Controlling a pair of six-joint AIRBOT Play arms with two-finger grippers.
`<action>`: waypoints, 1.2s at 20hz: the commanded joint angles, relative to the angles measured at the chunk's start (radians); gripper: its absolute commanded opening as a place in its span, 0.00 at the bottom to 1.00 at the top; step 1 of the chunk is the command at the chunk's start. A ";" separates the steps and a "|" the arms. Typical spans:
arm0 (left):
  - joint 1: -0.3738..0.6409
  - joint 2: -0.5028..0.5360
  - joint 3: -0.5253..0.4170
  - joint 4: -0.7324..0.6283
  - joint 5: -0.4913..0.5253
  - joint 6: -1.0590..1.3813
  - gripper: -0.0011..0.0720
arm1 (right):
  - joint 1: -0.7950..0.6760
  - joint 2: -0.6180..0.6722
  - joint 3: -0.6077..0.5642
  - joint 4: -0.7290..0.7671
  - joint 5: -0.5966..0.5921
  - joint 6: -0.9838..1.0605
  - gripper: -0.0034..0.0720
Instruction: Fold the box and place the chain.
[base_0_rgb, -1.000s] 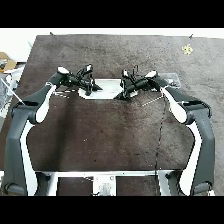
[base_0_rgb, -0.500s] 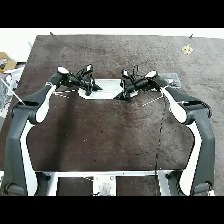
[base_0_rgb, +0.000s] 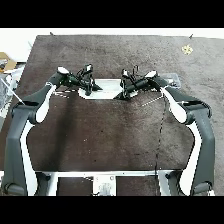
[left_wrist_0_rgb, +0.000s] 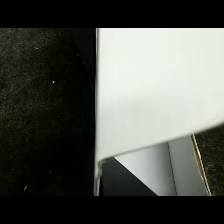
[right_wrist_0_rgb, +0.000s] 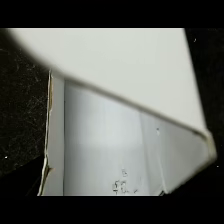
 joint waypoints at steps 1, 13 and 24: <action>0.000 0.000 0.000 0.000 0.000 0.000 0.03 | 0.001 -0.001 0.001 0.001 -0.003 0.000 0.63; 0.000 0.000 0.000 -0.006 -0.018 0.000 0.03 | 0.001 -0.001 0.001 0.001 -0.003 0.000 0.63; 0.068 0.068 0.003 -0.024 -0.136 -0.100 0.49 | 0.001 -0.001 0.001 0.001 -0.003 0.000 0.63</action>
